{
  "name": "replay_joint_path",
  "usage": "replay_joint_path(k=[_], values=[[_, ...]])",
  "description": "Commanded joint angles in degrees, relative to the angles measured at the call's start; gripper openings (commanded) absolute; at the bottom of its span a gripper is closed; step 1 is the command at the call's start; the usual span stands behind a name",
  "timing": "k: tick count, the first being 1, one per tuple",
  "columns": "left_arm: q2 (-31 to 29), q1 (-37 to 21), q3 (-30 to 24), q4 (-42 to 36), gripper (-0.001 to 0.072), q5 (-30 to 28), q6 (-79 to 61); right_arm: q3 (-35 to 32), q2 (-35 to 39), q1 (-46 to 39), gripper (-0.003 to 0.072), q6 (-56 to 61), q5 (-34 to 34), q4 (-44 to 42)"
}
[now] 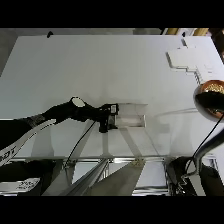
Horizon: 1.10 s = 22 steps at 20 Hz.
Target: Fold the box and place the chain.
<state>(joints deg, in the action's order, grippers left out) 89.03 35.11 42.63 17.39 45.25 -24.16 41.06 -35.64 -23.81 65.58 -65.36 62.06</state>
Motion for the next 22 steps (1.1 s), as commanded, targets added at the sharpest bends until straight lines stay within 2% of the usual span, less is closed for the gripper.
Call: replay_joint_path(k=[1,4,10,16,19,22], values=[[0.00,0.00,0.00,0.00,0.0082,-0.02,-0.02,0.00,3.72,7.96,0.0021,-1.42,-5.07,-2.38],[0.00,0.00,0.00,0.00,0.0082,-0.02,-0.02,0.00,4.72,15.56,0.0021,-1.44,-6.12,-4.00],[0.00,0.00,0.00,0.00,0.0082,-0.02,-0.02,0.00,4.68,31.58,0.0021,-1.81,-2.75,-4.48],[0.00,-0.02,0.00,0.00,0.0082,-0.02,-0.02,0.00,4.07,46.25,0.0022,-1.53,7.17,-5.70],[0.00,0.00,0.00,0.00,0.0082,-0.02,-0.02,0.00,1.31,50.66,0.0022,-1.14,11.43,-5.68],[0.00,0.00,0.00,0.00,0.0082,-0.02,-0.02,0.00,-3.23,52.83,0.0022,-1.16,12.41,-5.66]])
